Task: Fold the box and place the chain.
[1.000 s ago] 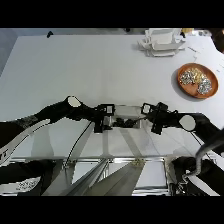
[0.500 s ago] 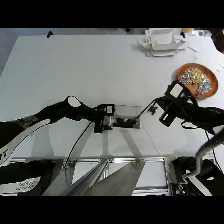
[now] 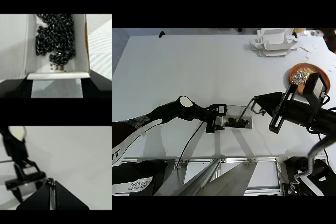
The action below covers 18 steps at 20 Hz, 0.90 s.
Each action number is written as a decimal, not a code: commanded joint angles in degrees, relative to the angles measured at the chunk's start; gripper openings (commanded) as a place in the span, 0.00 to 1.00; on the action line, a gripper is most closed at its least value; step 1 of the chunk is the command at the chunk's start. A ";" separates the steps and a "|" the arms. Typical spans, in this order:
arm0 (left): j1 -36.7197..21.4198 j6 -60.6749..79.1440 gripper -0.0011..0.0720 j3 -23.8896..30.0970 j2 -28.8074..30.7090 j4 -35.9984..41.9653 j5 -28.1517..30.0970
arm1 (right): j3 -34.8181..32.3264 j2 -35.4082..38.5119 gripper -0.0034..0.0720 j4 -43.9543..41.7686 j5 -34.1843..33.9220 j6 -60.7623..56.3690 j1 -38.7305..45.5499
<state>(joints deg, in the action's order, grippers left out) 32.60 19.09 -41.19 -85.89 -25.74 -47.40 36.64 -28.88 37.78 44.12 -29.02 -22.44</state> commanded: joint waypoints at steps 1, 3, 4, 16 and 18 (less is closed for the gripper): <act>0.00 0.00 0.36 -0.02 0.00 0.00 0.02 | 0.13 -1.90 0.06 -4.96 -0.11 4.09 -5.75; 0.00 0.00 0.36 -0.02 0.00 0.00 0.02 | 0.13 -5.14 0.06 -1.46 -1.33 3.72 -9.14; 0.00 0.00 0.36 -0.02 0.00 0.00 0.02 | 0.13 -7.02 0.06 -0.72 -1.86 3.37 -9.92; 0.00 0.00 0.36 -0.02 0.00 0.00 0.02 | 0.11 -22.23 0.07 11.50 -2.73 -14.75 -9.99; 0.00 0.00 0.36 -0.02 0.00 0.00 0.02 | 0.11 -22.75 0.13 11.30 -2.62 -14.75 -10.01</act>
